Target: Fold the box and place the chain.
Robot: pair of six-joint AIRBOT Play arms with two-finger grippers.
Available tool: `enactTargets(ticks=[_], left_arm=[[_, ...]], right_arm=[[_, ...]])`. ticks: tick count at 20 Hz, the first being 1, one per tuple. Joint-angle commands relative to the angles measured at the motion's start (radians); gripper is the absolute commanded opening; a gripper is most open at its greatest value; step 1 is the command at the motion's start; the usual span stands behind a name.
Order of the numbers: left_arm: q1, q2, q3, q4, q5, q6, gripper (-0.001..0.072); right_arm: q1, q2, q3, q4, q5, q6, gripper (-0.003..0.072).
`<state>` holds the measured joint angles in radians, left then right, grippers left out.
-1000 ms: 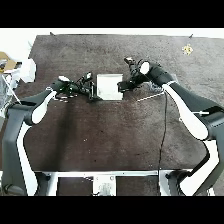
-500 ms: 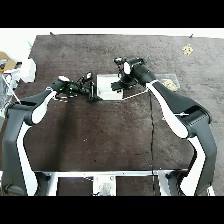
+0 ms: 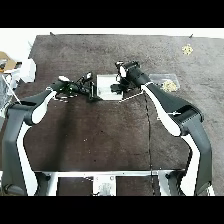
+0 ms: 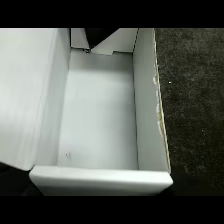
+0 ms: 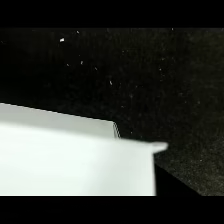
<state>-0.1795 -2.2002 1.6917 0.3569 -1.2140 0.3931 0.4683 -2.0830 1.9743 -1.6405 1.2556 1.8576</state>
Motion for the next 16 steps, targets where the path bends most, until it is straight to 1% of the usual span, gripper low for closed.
enactTargets(ticks=[1, 3, 4, 5, 15, 16], left_arm=[[0.000, 0.000, 0.000, 0.000, 0.000, 0.000, 0.0287], [0.000, 0.000, 0.000, 0.000, 0.000, 0.000, 0.0287], [0.000, 0.000, 0.000, 0.000, 0.000, 0.000, 0.0288], [0.000, 0.000, 0.000, 0.000, 0.000, 0.000, 0.0288], [0.000, 0.000, 0.000, 0.000, 0.000, 0.000, 0.0287], [0.000, 0.000, 0.000, 0.000, 0.000, 0.000, 0.0287]], right_arm=[[0.001, -0.005, 0.001, -0.006, -0.006, 0.048, 0.0293], [0.001, -0.006, 0.001, -0.005, -0.014, 0.051, 0.0292], [0.001, -0.006, 0.001, -0.005, -0.014, 0.051, 0.0237], [0.001, -0.006, 0.001, -0.005, -0.014, 0.052, 0.0201], [0.001, -0.006, 0.001, -0.006, -0.005, 0.103, 0.0194], [0.001, -0.006, 0.001, -0.006, -0.006, 0.103, 0.0093]])
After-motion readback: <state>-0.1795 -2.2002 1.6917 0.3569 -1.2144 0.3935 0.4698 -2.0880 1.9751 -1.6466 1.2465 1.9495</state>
